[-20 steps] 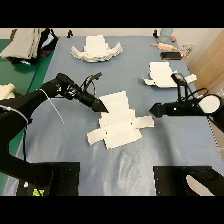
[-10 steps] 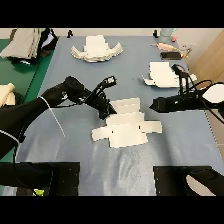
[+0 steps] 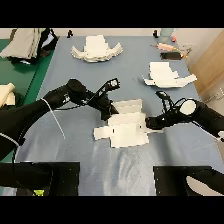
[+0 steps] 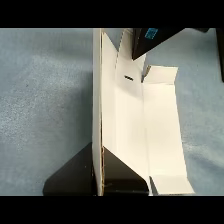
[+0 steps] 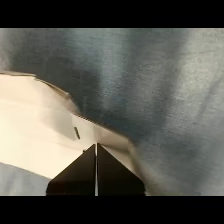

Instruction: Fold the box.

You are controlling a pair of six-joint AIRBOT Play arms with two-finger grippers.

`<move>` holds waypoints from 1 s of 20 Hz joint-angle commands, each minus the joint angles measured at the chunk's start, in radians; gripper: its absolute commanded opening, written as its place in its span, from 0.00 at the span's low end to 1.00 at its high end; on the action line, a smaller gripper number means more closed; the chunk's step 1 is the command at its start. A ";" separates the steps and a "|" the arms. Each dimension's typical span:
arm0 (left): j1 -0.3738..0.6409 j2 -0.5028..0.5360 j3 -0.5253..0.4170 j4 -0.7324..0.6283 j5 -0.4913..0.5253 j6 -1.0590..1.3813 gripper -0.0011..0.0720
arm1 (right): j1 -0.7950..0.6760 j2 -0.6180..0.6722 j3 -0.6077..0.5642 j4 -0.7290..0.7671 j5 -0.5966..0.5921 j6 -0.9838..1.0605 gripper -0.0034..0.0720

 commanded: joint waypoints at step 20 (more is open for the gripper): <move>-0.110 0.185 -0.142 0.007 0.364 0.198 0.03 | 0.002 0.077 0.100 -0.171 -0.117 0.165 0.05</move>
